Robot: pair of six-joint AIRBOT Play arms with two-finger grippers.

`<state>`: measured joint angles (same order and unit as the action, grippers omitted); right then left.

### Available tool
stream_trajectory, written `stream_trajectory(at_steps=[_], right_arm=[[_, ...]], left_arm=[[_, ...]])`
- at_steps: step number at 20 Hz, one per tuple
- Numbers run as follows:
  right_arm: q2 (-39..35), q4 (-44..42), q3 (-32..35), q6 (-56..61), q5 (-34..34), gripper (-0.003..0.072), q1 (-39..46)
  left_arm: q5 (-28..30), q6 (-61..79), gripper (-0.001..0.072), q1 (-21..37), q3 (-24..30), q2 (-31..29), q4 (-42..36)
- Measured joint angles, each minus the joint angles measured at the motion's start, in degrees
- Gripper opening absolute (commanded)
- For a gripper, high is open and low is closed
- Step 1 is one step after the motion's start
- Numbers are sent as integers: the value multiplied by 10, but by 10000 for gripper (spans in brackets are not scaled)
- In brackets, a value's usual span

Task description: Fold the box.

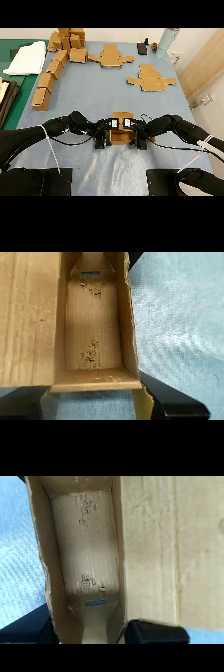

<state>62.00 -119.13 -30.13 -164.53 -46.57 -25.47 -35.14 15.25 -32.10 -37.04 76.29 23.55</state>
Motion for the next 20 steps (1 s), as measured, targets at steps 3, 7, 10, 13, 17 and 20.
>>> stream_trajectory(at_steps=[3, 7, 10, 13, 17, 20], right_arm=[[0, 0, 0, 0, 0, 423, 0], [0, 0, 0, 0, 0, 423, 0], [0, 0, 0, 1, 0, 422, 0], [0, 0, 0, 1, 0, 423, 0], [0, 0, 0, 1, 0, 423, 0], [0, 0, 0, 0, 0, 423, 0]], left_arm=[[0, -11, 705, 0, 0, 0, 1], [3, -23, 705, -1, 0, 0, 2], [4, -29, 704, -4, -3, 0, 9], [4, -42, 704, -6, -8, 0, 20], [4, -55, 702, -8, -12, 0, 30], [7, -59, 467, -8, -13, 0, 32]])
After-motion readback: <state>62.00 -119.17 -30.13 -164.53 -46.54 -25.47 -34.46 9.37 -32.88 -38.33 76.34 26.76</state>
